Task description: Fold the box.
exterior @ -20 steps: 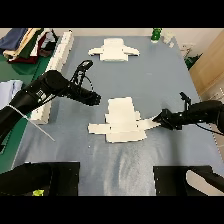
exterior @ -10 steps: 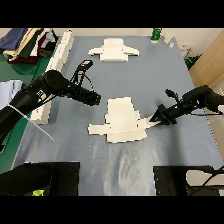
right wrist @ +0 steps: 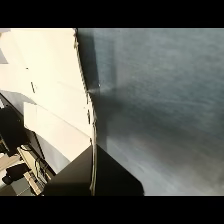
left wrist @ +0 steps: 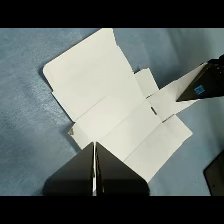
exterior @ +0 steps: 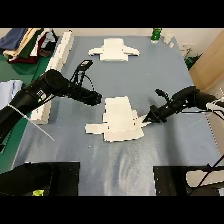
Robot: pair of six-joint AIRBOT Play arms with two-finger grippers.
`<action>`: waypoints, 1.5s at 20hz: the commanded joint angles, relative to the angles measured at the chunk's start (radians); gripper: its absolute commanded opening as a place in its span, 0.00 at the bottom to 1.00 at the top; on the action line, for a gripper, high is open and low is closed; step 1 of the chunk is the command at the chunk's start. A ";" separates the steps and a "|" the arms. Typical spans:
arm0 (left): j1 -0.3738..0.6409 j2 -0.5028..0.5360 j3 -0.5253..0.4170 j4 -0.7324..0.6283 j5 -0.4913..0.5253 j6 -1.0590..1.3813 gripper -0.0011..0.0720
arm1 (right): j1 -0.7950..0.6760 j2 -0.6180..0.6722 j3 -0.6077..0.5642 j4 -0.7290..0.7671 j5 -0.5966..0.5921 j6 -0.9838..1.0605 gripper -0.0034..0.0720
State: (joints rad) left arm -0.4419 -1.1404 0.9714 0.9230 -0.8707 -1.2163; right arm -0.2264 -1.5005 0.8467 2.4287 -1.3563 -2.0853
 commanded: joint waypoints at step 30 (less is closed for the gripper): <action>0.190 -0.539 0.115 -0.473 -0.580 0.636 0.41 | 0.291 0.628 -0.480 0.043 0.497 -0.148 0.05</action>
State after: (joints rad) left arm -0.2283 -1.6573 1.0691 0.4080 -1.3705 -0.6106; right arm 0.0635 -0.8738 0.3672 2.4718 -0.8639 -2.2337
